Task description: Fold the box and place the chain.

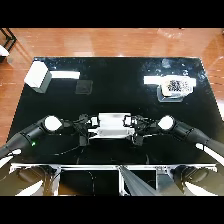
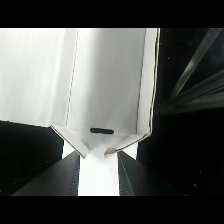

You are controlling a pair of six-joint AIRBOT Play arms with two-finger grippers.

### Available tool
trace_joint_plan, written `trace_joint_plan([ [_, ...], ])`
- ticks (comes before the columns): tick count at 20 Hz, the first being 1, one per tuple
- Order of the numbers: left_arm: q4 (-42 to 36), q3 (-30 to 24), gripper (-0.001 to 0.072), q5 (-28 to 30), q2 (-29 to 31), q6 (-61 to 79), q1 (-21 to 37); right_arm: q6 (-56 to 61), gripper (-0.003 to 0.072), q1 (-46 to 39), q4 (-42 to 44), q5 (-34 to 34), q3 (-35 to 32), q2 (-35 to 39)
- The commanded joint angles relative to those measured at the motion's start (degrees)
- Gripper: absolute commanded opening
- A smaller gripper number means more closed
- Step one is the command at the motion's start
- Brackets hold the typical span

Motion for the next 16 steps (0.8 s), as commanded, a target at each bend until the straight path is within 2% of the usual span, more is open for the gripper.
trace_joint_plan([
  [1, -1.55, 0.00, 0.0336, 0.20, -0.04, 0.07, -0.55, 0.00, 0.0284, 0.00, 0.02, 0.02, -0.02, 0.02],
  [2, -2.03, 0.00, 0.0289, 0.20, -0.11, 0.04, -0.68, 0.00, 0.0284, 0.00, 0.02, 0.02, -0.02, 0.02],
  [13, -10.36, 0.02, 0.0289, 1.66, -3.80, 2.80, -2.78, 0.00, 0.0284, 0.00, 0.02, 0.02, -0.02, 0.02],
  [14, -10.36, 0.02, 0.0278, 1.73, -3.80, 2.80, -2.75, 0.00, 0.0284, 0.00, 0.02, 0.02, -0.02, 0.02],
  [15, -10.36, 0.02, 0.0191, 1.68, -3.80, 2.80, -2.75, 0.00, 0.0284, 0.00, 0.02, 0.00, -0.02, 0.02],
  [16, -10.36, 0.02, 0.0173, 1.68, -3.80, 2.80, -2.75, 0.00, 0.0284, 0.00, 0.02, 0.02, -0.02, 0.02],
])
